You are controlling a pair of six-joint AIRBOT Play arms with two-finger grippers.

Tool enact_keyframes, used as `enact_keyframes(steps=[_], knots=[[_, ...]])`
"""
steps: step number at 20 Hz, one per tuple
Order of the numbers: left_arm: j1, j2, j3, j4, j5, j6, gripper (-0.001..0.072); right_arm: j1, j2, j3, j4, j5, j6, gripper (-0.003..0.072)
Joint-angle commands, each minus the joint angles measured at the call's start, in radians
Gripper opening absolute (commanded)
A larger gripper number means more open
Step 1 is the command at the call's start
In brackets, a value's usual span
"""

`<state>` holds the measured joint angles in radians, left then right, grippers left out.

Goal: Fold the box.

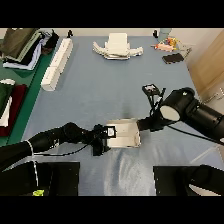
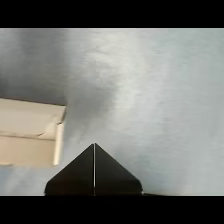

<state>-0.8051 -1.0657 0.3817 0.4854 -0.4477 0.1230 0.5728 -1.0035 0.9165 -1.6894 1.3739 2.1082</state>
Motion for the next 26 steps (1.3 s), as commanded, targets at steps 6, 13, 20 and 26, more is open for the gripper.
enact_keyframes(steps=[6, 13, 20, 26], knots=[[0.001, 0.000, 0.000, 0.000, 0.000, 0.000, 0.0404, -0.550, -0.198, 0.001, 0.618, -0.170, -0.604, 0.0003], [0.001, 0.000, 0.000, 0.000, 0.000, 0.000, 0.0404, -0.583, -0.423, 0.001, 1.139, 0.026, -0.931, 0.0003], [0.001, 0.000, 0.000, 0.000, 0.000, 0.000, 0.0403, -0.447, -0.395, -0.001, 0.973, 0.154, -1.036, 0.0004], [0.001, 0.000, 0.000, 0.000, 0.001, 0.000, 0.0404, -0.280, -0.213, -0.104, 0.880, -0.153, -1.135, 0.0004]])
